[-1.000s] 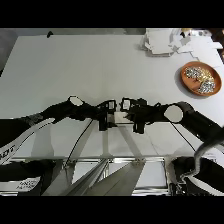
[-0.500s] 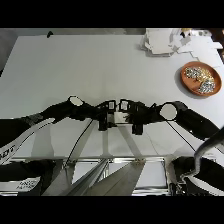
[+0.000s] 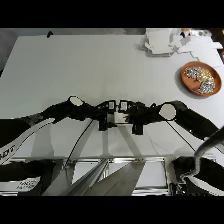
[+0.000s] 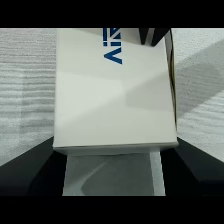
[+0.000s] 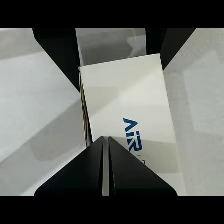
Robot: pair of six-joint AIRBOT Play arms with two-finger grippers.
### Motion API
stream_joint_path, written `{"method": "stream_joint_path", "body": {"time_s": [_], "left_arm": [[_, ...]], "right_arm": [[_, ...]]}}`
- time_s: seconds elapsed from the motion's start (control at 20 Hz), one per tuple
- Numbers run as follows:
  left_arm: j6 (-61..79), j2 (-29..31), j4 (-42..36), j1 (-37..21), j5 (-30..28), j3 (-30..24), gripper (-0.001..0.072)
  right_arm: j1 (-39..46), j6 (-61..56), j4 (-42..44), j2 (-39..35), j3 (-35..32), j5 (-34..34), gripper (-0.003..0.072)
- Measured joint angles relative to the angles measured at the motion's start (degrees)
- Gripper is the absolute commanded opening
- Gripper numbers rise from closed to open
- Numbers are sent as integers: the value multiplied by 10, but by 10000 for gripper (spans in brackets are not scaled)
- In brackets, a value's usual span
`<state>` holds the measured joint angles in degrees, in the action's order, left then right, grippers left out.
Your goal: Fold the box and place the chain.
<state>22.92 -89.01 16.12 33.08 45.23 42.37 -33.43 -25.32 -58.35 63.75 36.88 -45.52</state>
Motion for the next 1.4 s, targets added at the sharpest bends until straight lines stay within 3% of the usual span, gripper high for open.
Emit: {"method": "stream_joint_path", "body": {"time_s": [0.35, 0.55, 0.75, 0.95, 1.4], "left_arm": [[-2, 0, -2, 0, 0, 0, 208], [-1, 0, -1, 0, 0, 0, 209], [0, 0, -1, 0, 0, 0, 208], [0, 0, -1, 0, 0, 0, 208], [0, 0, -1, 0, 0, 0, 208]], "right_arm": [[25, -89, -10, -94, 30, 4, 39], [123, -248, -41, -146, 41, -97, 18], [232, -415, -144, -160, 29, -204, 18], [304, -513, -219, -161, -1, -245, 19], [342, -567, -236, -160, -19, -273, 20]]}}
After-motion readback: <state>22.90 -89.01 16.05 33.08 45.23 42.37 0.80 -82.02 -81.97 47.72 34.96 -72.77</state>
